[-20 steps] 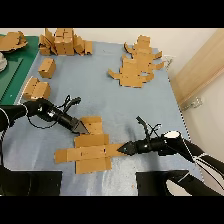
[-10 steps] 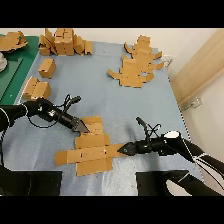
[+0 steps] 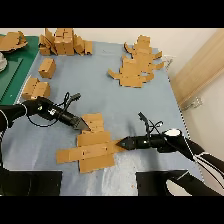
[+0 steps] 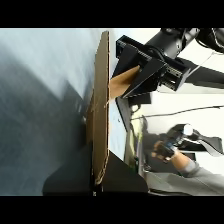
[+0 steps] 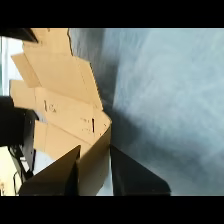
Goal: Fold the box.
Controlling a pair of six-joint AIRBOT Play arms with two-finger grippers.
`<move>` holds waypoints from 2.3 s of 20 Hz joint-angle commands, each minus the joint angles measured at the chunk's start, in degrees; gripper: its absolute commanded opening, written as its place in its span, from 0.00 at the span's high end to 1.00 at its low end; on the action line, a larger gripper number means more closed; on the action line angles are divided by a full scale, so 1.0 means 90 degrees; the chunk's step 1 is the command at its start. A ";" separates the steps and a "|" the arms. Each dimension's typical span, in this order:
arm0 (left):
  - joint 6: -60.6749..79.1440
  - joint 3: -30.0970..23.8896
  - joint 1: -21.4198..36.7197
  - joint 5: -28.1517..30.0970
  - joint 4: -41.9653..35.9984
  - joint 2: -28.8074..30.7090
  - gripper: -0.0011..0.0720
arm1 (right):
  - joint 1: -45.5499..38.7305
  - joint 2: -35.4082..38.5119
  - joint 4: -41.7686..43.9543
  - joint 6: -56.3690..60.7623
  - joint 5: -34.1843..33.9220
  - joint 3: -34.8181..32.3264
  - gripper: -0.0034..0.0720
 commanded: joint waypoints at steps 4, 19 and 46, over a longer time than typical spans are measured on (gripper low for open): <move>0.1341 0.0051 -0.0988 0.2147 -0.0209 0.1659 0.97 | -0.0746 0.0007 0.0158 0.0731 -0.0272 0.1435 0.57; 0.3524 -0.0299 -0.2803 0.3609 -0.0189 0.1955 0.97 | -0.1343 0.0000 -0.0185 0.1253 -0.0180 0.2628 0.84; 0.3954 -0.0158 -0.1851 0.2645 -0.0508 0.1763 0.97 | -0.0585 -0.0007 -0.0532 0.1268 -0.0724 0.2582 0.85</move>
